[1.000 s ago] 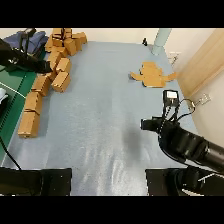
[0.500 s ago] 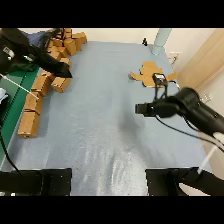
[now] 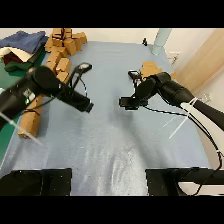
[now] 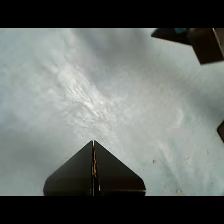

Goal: Fold the box.

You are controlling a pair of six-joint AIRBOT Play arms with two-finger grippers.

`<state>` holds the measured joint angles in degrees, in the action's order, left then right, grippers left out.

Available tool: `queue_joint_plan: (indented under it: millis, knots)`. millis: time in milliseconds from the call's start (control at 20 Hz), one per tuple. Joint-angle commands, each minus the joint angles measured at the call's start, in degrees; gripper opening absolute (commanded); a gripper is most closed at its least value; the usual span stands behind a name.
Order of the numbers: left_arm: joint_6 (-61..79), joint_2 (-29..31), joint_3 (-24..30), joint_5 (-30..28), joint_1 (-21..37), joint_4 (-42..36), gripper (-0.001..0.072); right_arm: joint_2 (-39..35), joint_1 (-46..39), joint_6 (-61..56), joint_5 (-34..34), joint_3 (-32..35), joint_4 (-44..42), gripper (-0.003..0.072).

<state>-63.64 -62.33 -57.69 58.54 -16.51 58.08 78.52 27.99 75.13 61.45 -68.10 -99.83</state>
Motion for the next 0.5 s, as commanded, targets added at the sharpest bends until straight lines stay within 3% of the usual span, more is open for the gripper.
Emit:
queue_joint_plan:
  millis: [0,100,450]
  knots:
    - [-1.81,4.22,7.41,-3.74,-2.82,0.09,0.0013,1.7,0.0,1.86,0.44,-1.01,-2.01,0.0005]
    - [-1.79,4.17,7.41,-1.03,-2.8,-0.2,0.0013,1.73,-0.02,1.86,0.63,-0.98,-1.86,0.0005]
    - [-1.77,4.17,7.41,-1.11,-2.8,-0.2,0.0013,1.73,-0.02,1.86,0.63,-0.98,-1.86,0.0005]
